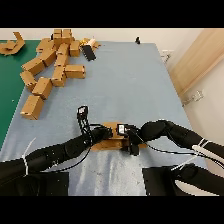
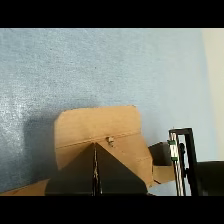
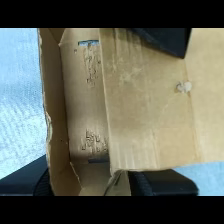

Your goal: Fold the box.

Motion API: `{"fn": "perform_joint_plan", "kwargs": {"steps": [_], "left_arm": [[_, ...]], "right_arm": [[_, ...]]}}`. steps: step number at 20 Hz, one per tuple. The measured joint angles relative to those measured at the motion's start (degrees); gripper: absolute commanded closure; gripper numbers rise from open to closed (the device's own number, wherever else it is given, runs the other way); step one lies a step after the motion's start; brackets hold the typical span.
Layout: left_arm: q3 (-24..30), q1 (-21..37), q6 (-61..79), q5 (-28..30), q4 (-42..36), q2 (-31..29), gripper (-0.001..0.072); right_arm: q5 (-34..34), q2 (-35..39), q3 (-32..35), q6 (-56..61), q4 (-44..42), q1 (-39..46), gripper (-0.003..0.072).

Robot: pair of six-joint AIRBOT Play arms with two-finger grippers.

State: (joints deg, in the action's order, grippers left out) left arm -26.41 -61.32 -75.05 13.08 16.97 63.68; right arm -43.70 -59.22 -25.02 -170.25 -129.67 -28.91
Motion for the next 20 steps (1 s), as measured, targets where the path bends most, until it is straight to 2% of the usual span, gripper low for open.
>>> {"fn": "perform_joint_plan", "kwargs": {"steps": [20], "left_arm": [[0.0,-0.07,1.11,-0.13,-0.02,0.0,0.0697]], "right_arm": [[-1.4,0.33,0.0,2.29,0.24,-0.02,0.0076]]}}
